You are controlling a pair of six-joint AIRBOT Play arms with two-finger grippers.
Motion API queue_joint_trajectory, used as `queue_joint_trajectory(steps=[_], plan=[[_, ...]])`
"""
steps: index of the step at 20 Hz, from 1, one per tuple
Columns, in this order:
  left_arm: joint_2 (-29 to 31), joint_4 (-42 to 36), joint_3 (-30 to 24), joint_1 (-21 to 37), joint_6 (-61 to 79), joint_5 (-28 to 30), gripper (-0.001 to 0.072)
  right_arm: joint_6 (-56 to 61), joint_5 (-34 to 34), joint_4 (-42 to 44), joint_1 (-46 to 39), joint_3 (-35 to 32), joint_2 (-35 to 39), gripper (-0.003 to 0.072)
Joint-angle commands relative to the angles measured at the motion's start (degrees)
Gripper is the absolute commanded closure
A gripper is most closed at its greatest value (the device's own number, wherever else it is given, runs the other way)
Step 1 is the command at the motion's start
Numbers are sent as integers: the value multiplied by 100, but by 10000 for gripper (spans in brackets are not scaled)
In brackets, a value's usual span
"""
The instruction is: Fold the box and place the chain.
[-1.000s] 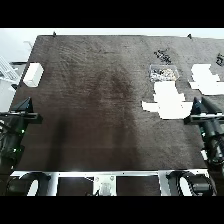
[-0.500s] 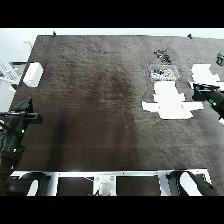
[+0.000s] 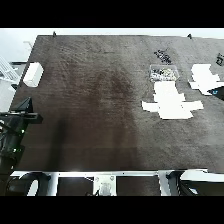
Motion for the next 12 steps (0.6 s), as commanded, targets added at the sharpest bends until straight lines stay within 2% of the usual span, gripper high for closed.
queue_joint_trajectory(steps=[1, 5, 12], plan=[[0, 2, -2, 4, 2, 0, 688, 472, 1296, -824, -114, 1829, -1388, 352], [0, 2, -2, 4, 2, 2, 688, 457, 1377, -1292, -116, 3062, -2378, 343], [0, 2, -2, 4, 2, 2, 688, -61, 1290, -1287, -118, 3429, -3060, 333]])
